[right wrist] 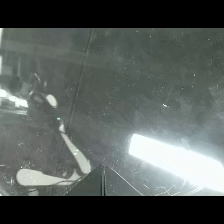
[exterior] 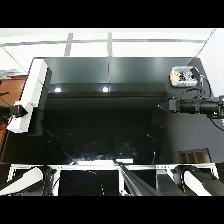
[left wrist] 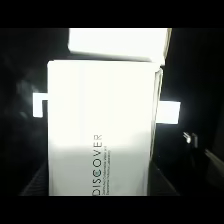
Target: Fold the box and place the chain.
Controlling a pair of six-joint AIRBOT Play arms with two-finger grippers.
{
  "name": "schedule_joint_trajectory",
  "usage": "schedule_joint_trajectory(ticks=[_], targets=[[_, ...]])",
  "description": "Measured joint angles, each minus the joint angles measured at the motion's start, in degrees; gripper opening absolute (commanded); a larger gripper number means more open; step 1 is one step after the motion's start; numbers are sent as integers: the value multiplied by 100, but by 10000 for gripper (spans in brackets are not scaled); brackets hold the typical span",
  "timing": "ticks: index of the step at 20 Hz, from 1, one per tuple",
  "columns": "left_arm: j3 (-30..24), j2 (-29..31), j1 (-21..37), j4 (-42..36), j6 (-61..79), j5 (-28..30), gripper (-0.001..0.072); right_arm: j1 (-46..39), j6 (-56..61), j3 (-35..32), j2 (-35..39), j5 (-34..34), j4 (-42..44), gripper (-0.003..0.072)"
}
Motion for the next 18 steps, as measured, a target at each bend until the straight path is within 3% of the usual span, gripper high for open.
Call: schedule_joint_trajectory(ticks=[3, 6, 7, 8, 9, 11, 13, 15, 18], targets=[[393, -96, -164, -79, 50, 149, 712, 0, 57, 0, 0, -2, 24, 19], [1180, -22, -474, -127, -94, 35, 699, 133, 81, 0, 0, -153, 90, 19], [1521, 13, -614, -127, -317, -85, 543, 245, 83, 0, 0, -264, 109, 19], [1836, 44, -754, -146, -627, -212, 205, 411, 83, 0, 0, -450, 114, 18], [2149, 76, -911, -197, -1003, -422, 26, 616, 85, 0, 0, -693, 116, 19], [2476, 192, -1241, -437, -1530, -916, 26, 1029, 87, 0, 0, -1327, 118, 19], [2293, 542, -1683, -702, -1974, -1047, 26, 1408, 90, -2, 0, -2098, 7, 19], [1580, 1158, -2236, -822, -2286, -614, 27, 1606, 98, 0, 0, -2726, -356, 20], [79, 2253, -3027, -629, -2524, 389, 28, 1738, 101, -2, 0, -3139, -938, 19]])
